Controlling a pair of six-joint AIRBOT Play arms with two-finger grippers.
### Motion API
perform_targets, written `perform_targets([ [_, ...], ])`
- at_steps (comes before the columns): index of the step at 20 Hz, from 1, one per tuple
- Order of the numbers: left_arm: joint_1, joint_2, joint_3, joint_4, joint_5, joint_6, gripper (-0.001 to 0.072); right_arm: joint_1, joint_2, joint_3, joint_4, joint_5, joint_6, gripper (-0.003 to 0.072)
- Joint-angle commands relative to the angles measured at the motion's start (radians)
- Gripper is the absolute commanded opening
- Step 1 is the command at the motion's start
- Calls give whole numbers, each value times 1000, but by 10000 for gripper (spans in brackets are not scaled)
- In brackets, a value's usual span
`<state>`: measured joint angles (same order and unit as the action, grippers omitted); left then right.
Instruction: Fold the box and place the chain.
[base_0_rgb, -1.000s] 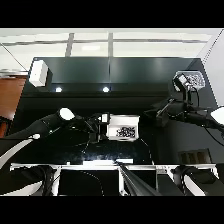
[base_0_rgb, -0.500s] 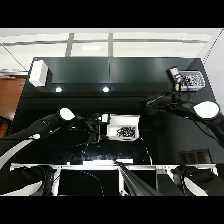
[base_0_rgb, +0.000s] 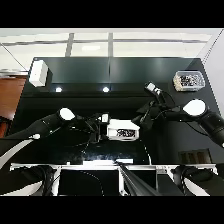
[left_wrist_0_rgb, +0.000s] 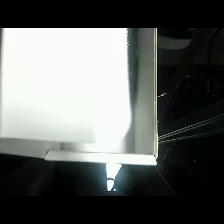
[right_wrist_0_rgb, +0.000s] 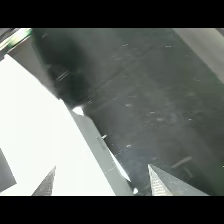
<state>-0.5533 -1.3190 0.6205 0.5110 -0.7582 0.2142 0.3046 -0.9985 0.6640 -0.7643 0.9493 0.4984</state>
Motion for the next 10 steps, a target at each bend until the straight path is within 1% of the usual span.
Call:
perform_targets([
  [1, 0, -1, 1, 0, 0, 0, 423, 3, -3, -5, -31, 57, -138, 707],
  [5, 0, -1, 1, 0, 0, 0, 423, 3, -3, -36, -30, 57, -167, 705],
  [7, 0, -1, 1, 0, 0, 0, 423, 3, -3, -39, -30, 59, -167, 581],
  [10, 0, -1, 1, 0, 0, 0, 423, 3, -3, -39, -29, 60, -167, 580],
])
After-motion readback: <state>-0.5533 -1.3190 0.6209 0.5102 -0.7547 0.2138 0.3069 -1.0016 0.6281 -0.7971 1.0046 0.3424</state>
